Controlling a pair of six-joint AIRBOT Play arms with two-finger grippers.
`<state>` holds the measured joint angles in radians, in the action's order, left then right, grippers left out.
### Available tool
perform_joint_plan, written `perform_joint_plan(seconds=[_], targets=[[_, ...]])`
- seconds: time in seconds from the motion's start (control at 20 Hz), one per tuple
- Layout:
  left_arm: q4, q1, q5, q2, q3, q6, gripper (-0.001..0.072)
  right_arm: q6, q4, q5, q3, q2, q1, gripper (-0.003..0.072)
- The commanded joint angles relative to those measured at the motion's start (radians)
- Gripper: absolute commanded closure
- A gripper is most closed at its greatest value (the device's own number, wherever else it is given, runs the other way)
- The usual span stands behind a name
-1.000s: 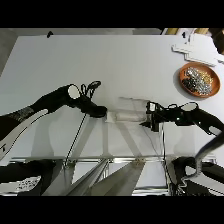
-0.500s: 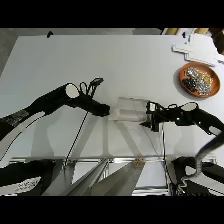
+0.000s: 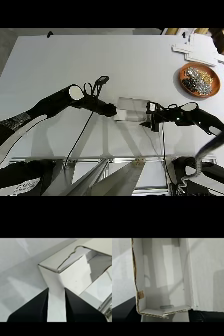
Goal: Fold the box and place the chain.
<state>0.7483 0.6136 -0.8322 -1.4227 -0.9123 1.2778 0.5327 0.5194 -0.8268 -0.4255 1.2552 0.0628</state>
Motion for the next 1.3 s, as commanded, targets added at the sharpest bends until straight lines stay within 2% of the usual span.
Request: perform_joint_plan(seconds=[0.0, 0.35, 0.5, 0.75, 1.0, 1.25], targets=[[-0.008, 0.018, 0.018, 0.001, -0.008, 0.001, 0.0399, 0.0, 0.0, 0.0, 0.0, 0.0, 0.0, 0.0259], [0.01, 0.061, 0.052, -0.006, -0.021, 0.006, 0.0376, 0.0, 0.0, 0.0, 0.0, 0.0, 0.0, 0.0259], [0.157, 0.088, 0.066, -0.031, -0.053, 0.141, 0.0376, 0.0, 0.0, 0.0, 0.0, 0.0, 0.0, 0.0259], [0.322, 0.145, -0.003, -0.087, -0.167, 0.338, 0.0377, 0.0, 0.0, 0.0, 0.0, 0.0, 0.0, 0.0259], [0.558, 0.174, -0.145, -0.121, -0.24, 0.6, 0.0377, 0.0, 0.0, 0.0, 0.0, 0.0, 0.0, 0.0259], [0.608, 0.208, -0.207, -0.161, -0.316, 0.718, 0.0379, 0.0, 0.0, 0.0, 0.0, 0.0, 0.0, 0.0259]])
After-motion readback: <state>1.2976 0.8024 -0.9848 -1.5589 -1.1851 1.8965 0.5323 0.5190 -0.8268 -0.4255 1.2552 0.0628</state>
